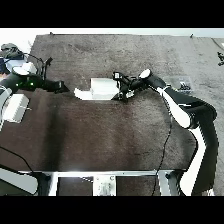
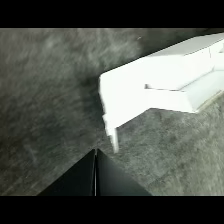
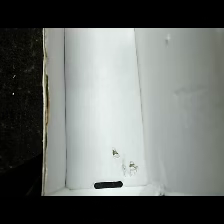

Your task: Fold the box and place the chain.

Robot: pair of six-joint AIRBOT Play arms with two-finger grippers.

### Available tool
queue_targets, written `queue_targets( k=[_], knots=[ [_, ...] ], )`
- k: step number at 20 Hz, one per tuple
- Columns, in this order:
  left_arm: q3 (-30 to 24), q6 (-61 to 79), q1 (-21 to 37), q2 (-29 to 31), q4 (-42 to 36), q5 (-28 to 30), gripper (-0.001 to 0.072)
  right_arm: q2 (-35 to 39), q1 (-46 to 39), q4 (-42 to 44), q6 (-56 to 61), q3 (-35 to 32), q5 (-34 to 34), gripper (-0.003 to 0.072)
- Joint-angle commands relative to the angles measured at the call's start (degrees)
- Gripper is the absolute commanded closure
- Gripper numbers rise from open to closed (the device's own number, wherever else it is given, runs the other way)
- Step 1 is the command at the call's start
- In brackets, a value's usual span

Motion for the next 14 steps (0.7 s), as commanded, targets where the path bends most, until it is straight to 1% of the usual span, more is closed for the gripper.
queue_targets(
  k=[1,5,11,14],
  knots=[
    [-2.6,-4.0,-0.2,-0.5,-0.4,2.9,0.0701,0.0,0.0,0.0,0.0,0.0,0.0,0.0412],
    [-2.6,-4.0,-1.6,-2.5,-2.1,3.8,0.0701,0.0,0.0,0.0,0.0,0.0,0.0,0.0412],
    [-2.6,-1.6,-2.0,-7.4,-12.7,3.6,0.0701,0.0,0.0,0.0,0.0,0.0,0.0,0.0412],
    [-2.6,-0.3,-3.8,-8.7,-14.8,4.3,0.0701,0.0,0.0,0.0,0.0,0.0,0.0,0.0412]
  ],
)
